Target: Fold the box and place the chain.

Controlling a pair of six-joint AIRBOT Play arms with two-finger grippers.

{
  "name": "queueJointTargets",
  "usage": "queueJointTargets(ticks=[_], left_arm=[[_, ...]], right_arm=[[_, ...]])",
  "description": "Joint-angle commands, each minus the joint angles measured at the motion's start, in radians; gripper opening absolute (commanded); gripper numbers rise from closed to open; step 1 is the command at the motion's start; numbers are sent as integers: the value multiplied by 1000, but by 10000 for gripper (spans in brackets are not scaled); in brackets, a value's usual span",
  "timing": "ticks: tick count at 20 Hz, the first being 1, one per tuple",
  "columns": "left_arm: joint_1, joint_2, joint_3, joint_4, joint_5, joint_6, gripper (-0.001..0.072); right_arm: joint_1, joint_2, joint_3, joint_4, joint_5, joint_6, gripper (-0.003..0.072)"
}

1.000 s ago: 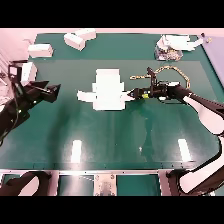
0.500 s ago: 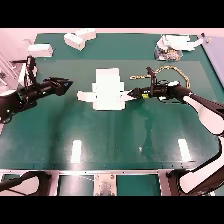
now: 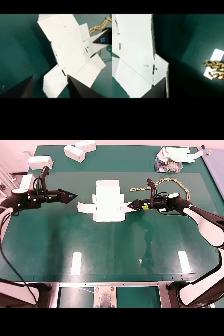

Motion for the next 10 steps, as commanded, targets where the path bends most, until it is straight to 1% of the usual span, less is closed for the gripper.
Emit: queueJointTargets(ticks=[1,3,5,8,10], left_arm=[[-20,-136,169,95,-73,-105,529],[-57,-191,257,165,-90,-149,529],[-92,-231,331,180,-95,-172,529],[-127,-278,415,209,-95,-211,528],[-143,-301,441,227,-92,-222,528]], right_arm=[[1,0,1,2,1,8,3],[1,0,1,2,1,27,3],[1,0,1,2,2,31,3],[1,0,1,2,2,31,3],[1,0,1,2,5,31,3]])
